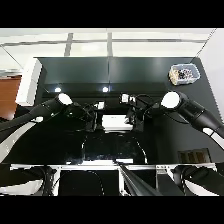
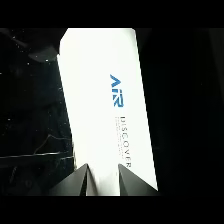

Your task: Fold the box and place the chain.

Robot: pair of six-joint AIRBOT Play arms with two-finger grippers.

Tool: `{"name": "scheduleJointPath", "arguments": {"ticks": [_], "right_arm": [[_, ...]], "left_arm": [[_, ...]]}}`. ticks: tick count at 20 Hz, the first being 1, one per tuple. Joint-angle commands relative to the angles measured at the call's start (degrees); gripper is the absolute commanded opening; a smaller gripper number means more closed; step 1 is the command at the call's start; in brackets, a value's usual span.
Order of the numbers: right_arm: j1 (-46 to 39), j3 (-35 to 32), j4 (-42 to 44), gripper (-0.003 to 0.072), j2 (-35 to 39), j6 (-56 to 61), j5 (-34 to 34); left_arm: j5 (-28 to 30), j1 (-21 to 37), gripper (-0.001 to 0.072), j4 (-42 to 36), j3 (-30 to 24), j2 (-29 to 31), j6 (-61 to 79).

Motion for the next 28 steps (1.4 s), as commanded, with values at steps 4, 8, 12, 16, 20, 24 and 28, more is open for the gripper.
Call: {"name": "scheduleJointPath", "arguments": {"ticks": [4, 8, 12, 16, 20, 24, 28], "right_arm": [[0.02, -0.02, -0.66, 0.019, 0.02, 1.03, -0.17], [0.02, -0.02, -0.63, 0.0189, 0.02, 2.01, -0.13], [0.02, -0.02, -0.66, 0.013, 0.02, 2.16, -0.15], [0.02, -0.02, -0.68, 0.013, 0.02, 2.16, -0.04], [0.02, -0.02, -0.7, 0.0141, 0.02, 2.19, 0.94], [0.02, -0.04, -0.74, 0.0211, 0.02, 2.51, 1.29], [0.02, -0.17, -1.36, 0.021, 0.02, 3.63, 0.96]], "left_arm": [[-0.04, 0.0, 0.0398, 0.0, 0.02, 0.0, -0.04], [-0.04, 0.0, 0.0398, 0.0, 0.02, 0.0, -0.02], [-0.07, 0.0, 0.0398, 0.0, 0.02, 0.0, -0.04], [-0.07, 0.0, 0.0398, 0.0, 0.02, 0.0, -0.04], [-0.07, 0.0, 0.0398, 0.0, 0.02, 0.0, -0.04], [-0.24, 0.0, 0.0398, 0.0, 0.02, 0.0, -0.04], [-0.24, 0.0, 0.0398, 0.0, 0.02, 0.0, -0.04]]}}
